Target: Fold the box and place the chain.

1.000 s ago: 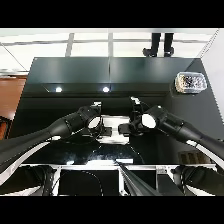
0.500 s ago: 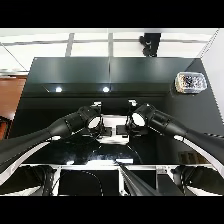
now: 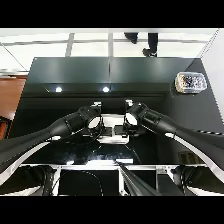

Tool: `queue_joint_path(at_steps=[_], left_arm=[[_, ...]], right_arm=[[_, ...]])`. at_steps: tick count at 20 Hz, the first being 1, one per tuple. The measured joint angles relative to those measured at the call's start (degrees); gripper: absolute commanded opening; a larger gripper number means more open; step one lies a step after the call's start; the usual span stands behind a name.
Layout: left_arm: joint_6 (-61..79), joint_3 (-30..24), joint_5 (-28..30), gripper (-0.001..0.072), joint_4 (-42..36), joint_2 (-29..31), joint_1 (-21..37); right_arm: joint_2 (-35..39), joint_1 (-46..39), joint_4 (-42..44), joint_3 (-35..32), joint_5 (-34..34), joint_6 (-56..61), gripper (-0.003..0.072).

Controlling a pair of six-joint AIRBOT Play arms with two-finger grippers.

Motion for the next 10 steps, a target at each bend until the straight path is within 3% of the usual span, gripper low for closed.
queue_joint_path(at_steps=[7,8,10], left_arm=[[-0.04,0.0,0.02,0.0029,-0.02,0.02,0.0],[-0.02,0.0,0.04,0.0029,-0.02,0.02,0.0],[-0.22,0.0,-0.2,0.0029,-0.33,0.02,0.0]], right_arm=[[-0.59,0.07,-0.48,0.26,0.0,0.48,0.0196],[-0.61,0.07,-0.46,0.26,-0.07,0.5,0.0032],[-0.63,0.07,-0.31,0.26,-0.39,0.55,0.0007]])
